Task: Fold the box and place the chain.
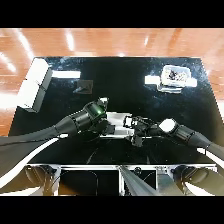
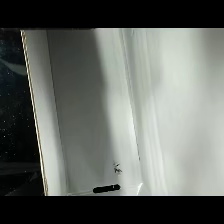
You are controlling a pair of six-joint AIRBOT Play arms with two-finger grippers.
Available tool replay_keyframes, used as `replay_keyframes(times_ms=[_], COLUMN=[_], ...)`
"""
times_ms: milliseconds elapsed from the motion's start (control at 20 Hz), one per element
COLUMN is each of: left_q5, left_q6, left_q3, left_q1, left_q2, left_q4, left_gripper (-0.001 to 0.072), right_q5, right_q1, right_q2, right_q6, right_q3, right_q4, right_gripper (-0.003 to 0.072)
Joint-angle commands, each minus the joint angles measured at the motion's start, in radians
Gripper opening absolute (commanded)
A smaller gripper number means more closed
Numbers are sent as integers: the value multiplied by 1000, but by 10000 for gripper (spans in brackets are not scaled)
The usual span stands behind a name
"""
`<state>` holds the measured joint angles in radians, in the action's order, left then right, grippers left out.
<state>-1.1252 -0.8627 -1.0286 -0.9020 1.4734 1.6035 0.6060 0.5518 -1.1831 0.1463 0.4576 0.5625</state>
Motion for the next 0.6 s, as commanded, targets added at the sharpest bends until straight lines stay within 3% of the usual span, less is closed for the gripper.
replay_keyframes(times_ms=[0, 100, 150, 350, 400, 500, 550], left_q5=[4, 4, 4, 3, 3, 0, -10], left_q6=[-2, -9, -14, -21, -20, -20, -20], left_q3=[-1, -1, -1, -1, -1, -1, -1], left_q1=[0, 0, 0, 0, 0, 0, 0], left_q2=[1, 1, 1, 1, 1, 1, 0], left_q4=[5, 6, 6, 10, 10, 10, 9], left_gripper=[230, 60, 20, 35, 152, 479, 496], right_q5=[-1, -1, -1, -1, -1, -1, -1], right_q1=[1, 1, 1, 1, 1, 1, 1], right_q2=[0, 0, 0, 0, 0, 0, 0], right_q6=[0, 0, 0, 0, 0, 0, 0], right_q3=[1, 1, 1, 1, 1, 1, 1], right_q4=[0, 0, -1, -1, -1, -1, -1], right_gripper=[259, 259, 259, 259, 259, 259, 259])
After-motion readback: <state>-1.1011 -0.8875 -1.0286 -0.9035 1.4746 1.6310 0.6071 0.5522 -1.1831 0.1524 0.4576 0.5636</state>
